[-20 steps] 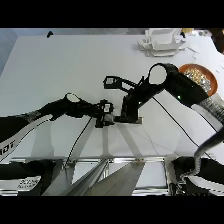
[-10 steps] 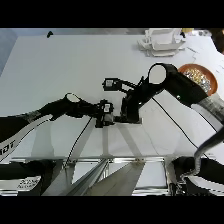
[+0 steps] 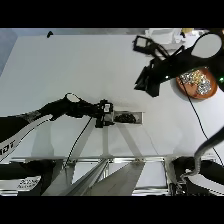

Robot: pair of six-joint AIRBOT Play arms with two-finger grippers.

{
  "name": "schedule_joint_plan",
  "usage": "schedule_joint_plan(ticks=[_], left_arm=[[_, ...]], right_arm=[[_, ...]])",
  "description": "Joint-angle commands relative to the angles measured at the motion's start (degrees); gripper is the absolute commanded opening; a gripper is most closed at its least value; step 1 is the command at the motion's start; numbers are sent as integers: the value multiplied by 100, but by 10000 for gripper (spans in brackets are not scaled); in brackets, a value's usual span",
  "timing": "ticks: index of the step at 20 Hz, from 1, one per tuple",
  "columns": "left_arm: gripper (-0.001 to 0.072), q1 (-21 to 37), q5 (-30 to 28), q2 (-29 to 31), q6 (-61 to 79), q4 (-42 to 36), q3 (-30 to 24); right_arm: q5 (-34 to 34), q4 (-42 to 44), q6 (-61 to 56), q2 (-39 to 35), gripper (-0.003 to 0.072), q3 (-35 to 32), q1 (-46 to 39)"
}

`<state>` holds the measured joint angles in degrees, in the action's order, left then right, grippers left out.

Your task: Fold the box and place the chain.

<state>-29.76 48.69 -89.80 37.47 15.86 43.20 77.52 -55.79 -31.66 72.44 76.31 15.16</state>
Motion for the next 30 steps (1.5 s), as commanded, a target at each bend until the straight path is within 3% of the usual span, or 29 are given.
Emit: schedule_joint_plan(ticks=[1,2,6,10,14,30], left_arm=[[86,2,-2,4,2,0,4],[86,2,-2,4,2,2,4],[86,2,-2,4,2,0,4],[86,2,-2,4,2,0,4],[86,2,0,4,2,0,4],[86,2,-2,4,2,0,4]], right_arm=[[363,439,-2,313,134,-28,-763],[461,435,81,455,89,-92,-739],[505,352,70,859,98,-302,-208],[404,310,87,1045,177,-326,372],[413,310,66,1281,177,-330,702],[542,273,22,1305,177,-385,1095]])
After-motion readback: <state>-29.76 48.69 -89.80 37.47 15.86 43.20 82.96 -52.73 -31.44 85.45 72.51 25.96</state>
